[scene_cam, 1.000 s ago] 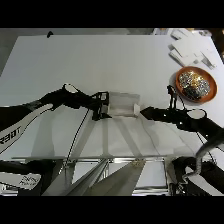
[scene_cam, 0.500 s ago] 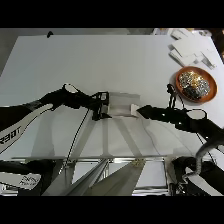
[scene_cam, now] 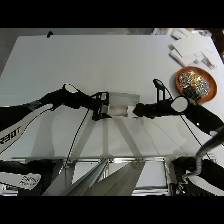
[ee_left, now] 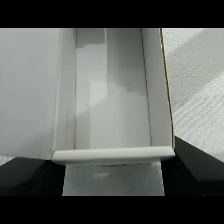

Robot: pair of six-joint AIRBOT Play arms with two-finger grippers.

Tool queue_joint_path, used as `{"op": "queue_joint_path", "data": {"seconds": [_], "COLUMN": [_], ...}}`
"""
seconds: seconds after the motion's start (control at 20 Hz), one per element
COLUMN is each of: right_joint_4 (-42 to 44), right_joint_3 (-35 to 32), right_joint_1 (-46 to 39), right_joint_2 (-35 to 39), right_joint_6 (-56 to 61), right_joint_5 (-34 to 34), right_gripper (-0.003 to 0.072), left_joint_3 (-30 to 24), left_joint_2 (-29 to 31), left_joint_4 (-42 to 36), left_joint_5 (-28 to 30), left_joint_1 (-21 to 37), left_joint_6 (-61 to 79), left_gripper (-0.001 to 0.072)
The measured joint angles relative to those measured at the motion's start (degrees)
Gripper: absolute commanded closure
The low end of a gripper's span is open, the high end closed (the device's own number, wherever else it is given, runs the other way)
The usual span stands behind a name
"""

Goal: Fold the box and place the chain.

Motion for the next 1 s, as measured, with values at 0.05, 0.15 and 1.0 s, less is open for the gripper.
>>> {"op": "queue_joint_path", "data": {"seconds": [0.05, 0.15, 1.0], "right_joint_4": [-3.1, -8.2, -27.5], "right_joint_3": [1.5, 4.7, 15.0], "right_joint_1": [1.2, 3.6, 13.1], "right_joint_2": [-1.0, -3.6, -14.1], "right_joint_6": [3.6, 9.6, 36.7], "right_joint_5": [0.8, 2.3, 8.7], "right_gripper": [0.0284, 0.0286, 0.0429], "left_joint_3": [0.0, 0.0, 0.0], "left_joint_2": [0.0, 0.0, 0.0], "left_joint_4": [0.0, 0.0, 0.0], "left_joint_5": [0.0, 0.0, -0.1], "left_joint_1": [0.0, 0.0, 0.0], "left_joint_6": [0.0, 0.0, 0.0], "left_gripper": [0.0622, 0.0622, 0.0622]}}
